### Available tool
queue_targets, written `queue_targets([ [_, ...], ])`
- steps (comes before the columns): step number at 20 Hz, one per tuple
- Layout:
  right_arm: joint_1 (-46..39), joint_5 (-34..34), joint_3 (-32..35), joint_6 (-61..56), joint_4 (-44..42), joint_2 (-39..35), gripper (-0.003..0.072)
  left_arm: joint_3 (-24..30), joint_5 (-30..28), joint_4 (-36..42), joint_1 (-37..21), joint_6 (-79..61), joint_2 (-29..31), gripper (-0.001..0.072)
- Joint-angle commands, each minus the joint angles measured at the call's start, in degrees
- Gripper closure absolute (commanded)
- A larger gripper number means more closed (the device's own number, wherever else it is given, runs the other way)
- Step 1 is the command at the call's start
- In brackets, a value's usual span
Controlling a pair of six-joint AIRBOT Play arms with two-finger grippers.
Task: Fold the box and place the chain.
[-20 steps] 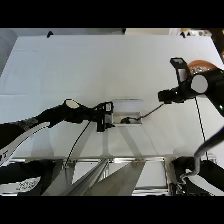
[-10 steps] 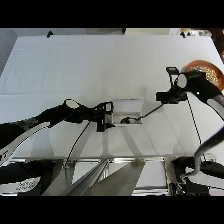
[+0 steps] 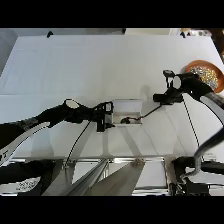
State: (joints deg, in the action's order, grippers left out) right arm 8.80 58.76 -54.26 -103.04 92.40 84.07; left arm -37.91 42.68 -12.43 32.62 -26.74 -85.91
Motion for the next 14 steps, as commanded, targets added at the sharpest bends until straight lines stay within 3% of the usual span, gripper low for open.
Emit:
queue_targets([
  [1, -0.1, 0.5, 0.0, 1.7, 0.4, -0.6, 0.0666, 0.0, 0.0, 0.0, 0.0, 0.0, 0.0, 0.0500],
  [5, -0.1, 3.1, 0.0, 6.7, 1.7, -7.3, 0.0666, 0.0, 0.0, 0.0, 0.0, 0.0, 0.0, 0.0500],
  [9, 0.0, 11.7, 0.0, 10.6, 1.2, -17.2, 0.0666, 0.0, 0.0, 0.0, 0.0, 0.0, 0.0, 0.0500],
  [14, 0.1, 20.9, 0.0, 14.7, -10.7, -30.8, 0.0666, 0.0, 0.0, 0.0, 0.0, 0.0, 0.0, 0.0500],
])
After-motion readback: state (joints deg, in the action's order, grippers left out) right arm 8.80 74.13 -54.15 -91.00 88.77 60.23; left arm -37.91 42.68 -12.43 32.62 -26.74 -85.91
